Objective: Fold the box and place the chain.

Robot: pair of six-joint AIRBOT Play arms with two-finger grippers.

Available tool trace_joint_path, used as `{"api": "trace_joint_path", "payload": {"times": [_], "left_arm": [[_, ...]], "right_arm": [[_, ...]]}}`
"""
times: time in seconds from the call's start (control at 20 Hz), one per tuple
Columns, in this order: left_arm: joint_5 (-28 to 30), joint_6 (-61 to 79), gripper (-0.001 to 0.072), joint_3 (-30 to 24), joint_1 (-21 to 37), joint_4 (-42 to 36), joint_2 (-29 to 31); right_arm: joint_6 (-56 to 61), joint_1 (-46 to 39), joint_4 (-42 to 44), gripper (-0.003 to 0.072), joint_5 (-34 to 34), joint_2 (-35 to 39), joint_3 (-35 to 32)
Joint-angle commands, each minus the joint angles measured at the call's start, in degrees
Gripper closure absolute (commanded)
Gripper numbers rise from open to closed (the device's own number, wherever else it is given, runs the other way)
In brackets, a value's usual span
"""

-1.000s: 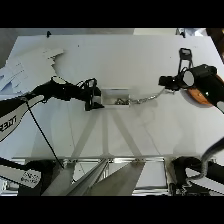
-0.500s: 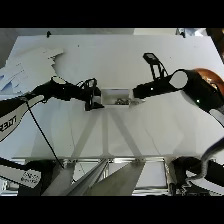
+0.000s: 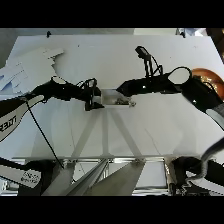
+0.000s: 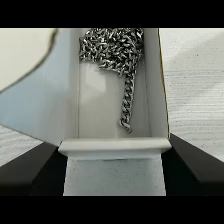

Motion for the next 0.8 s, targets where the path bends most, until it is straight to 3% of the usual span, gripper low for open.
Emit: {"api": "trace_joint_path", "payload": {"times": [0.0,0.2,0.55,0.65,0.75], "left_arm": [[0.02,0.02,0.0334,0.02,0.02,0.0,0.02],[0.02,0.02,0.0334,0.0,0.02,0.02,0.02],[0.02,0.02,0.0334,0.02,0.02,0.0,0.02],[0.02,0.02,0.0334,0.0,0.02,0.0,0.02],[0.02,0.02,0.0334,0.02,0.02,0.0,0.02]], "right_arm": [[-7.5,1.25,5.51,0.0681,0.17,-2.58,0.04],[-7.96,2.49,5.07,0.0678,-0.11,-7.3,0.04],[-4.57,3.91,-4.13,0.0664,-8.07,-9.79,0.04],[-6.12,3.93,-4.57,0.0359,-5.86,-9.75,0.09],[-7.43,3.85,-4.66,0.0352,-1.79,-9.29,0.2]]}}
